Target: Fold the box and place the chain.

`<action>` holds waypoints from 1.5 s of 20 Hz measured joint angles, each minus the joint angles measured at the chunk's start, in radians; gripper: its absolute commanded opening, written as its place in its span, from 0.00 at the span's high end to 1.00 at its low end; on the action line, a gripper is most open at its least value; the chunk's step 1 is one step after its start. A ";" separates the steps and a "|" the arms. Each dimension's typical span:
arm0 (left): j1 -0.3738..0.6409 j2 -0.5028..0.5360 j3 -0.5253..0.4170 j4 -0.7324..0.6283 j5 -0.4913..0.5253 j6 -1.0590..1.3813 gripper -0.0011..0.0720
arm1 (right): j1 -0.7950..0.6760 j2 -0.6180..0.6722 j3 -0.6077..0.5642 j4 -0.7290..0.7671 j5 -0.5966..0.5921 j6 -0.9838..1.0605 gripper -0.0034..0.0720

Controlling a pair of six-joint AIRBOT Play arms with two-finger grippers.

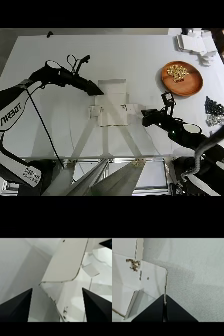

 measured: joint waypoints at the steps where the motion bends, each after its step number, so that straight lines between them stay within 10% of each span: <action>1: -0.016 -0.003 0.000 0.014 0.013 0.019 0.12 | 0.000 0.000 0.000 0.000 0.000 0.000 0.94; 4: -0.069 -0.008 0.000 0.076 0.031 0.076 0.99 | 0.000 0.000 0.000 0.000 0.000 0.000 0.94; 28: -0.133 -0.001 0.001 0.164 0.025 0.176 0.97 | 0.000 0.000 0.000 0.000 0.004 0.001 0.93; 30: -0.133 -0.001 0.001 0.161 0.026 0.175 0.98 | 0.000 0.000 0.000 0.000 0.019 0.002 0.57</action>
